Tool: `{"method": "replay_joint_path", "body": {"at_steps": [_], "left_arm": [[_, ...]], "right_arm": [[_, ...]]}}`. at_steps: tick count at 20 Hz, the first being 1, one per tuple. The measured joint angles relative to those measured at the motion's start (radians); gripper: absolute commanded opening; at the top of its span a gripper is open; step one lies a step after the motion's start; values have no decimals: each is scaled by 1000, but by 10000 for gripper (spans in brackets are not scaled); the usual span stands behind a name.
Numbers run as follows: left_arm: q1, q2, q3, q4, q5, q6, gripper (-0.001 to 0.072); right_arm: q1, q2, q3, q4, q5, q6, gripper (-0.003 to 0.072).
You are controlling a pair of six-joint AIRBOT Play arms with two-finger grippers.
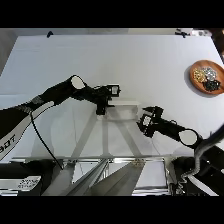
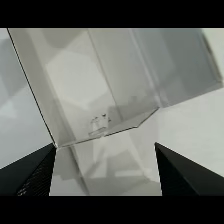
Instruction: Fold the box and place the chain.
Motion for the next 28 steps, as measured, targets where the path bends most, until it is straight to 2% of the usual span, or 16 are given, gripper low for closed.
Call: {"method": "replay_joint_path", "body": {"at_steps": [4, 7, 19, 28], "left_arm": [[0, 0, 0, 0, 0, 0, 16], [0, 0, 0, 0, 0, 0, 16], [0, 0, 0, 0, 0, 0, 16], [0, 0, 0, 0, 3, 0, 16]], "right_arm": [[-79, 0, 43, 19, 119, -105, 650], [-99, -16, 55, 30, 162, -150, 650], [-117, -223, 145, 126, 200, -272, 650], [-178, -265, 167, 165, 252, -364, 650]]}}
